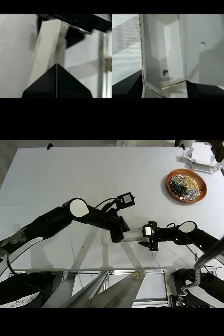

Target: Fold the box and place the chain.

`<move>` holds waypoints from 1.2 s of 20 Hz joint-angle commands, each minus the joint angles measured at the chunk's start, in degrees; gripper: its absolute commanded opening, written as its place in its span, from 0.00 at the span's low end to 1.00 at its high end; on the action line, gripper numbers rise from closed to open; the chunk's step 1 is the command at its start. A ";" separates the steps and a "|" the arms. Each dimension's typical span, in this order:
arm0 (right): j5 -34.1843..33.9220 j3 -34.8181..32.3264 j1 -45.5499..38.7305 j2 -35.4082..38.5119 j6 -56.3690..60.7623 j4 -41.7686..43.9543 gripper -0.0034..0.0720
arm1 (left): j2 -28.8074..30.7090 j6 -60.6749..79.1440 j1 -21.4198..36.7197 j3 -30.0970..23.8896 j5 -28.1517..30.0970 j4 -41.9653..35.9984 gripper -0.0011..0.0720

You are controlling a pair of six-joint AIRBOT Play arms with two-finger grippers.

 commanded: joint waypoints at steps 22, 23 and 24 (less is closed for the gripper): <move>0.00 -0.02 0.02 -0.02 0.02 0.00 0.34 | -2.10 -10.40 0.61 -2.47 10.01 0.02 0.02; 0.00 -0.02 0.02 -0.02 0.02 0.00 0.34 | 0.13 -10.34 1.29 -2.47 9.05 0.42 0.02; 0.00 -0.02 0.02 -0.02 0.02 0.00 0.34 | 2.45 -10.19 2.23 -2.49 7.30 0.70 0.02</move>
